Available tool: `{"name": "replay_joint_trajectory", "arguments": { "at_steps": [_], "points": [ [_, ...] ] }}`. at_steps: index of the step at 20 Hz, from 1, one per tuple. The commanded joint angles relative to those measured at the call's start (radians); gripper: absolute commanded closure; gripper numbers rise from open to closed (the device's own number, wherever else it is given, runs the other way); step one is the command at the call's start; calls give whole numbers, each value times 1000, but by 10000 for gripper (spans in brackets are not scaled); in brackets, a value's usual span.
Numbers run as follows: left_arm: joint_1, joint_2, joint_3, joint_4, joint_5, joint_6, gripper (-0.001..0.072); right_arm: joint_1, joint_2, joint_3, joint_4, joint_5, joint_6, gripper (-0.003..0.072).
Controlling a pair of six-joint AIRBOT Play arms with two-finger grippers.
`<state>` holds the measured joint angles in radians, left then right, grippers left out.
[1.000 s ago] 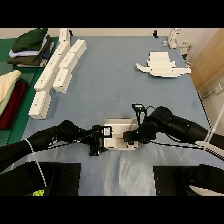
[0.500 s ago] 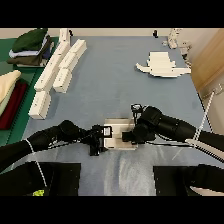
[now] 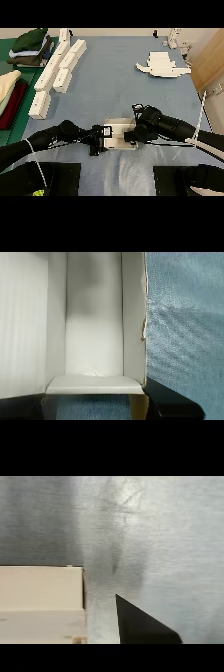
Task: Fold the box.
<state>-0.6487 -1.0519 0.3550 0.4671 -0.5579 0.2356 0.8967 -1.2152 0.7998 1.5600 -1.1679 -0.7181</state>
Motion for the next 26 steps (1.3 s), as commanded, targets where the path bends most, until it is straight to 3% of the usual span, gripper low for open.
{"name": "replay_joint_trajectory", "arguments": {
  "at_steps": [1,6,8,10,14,17,18,19,20,26],
  "points": [
    [0,0,0,0,0,0,296,1,0,1,7,7,3,301],
    [0,0,0,0,0,0,296,1,-1,1,7,18,3,306],
    [0,0,0,0,0,0,296,1,-5,1,8,18,3,400],
    [0,0,0,0,0,0,296,2,-15,1,24,18,-2,405],
    [0,0,0,0,0,0,296,16,-30,1,34,19,-34,681],
    [0,0,0,0,0,0,296,28,-30,1,19,20,-34,682],
    [0,0,0,0,0,0,296,28,-30,1,18,19,-34,532],
    [0,0,0,0,0,0,296,27,-30,1,18,18,-34,237],
    [0,0,0,0,0,0,296,27,-30,1,19,17,-34,156],
    [0,0,0,0,0,0,296,19,95,28,-8,-80,-34,156]
  ]
}}
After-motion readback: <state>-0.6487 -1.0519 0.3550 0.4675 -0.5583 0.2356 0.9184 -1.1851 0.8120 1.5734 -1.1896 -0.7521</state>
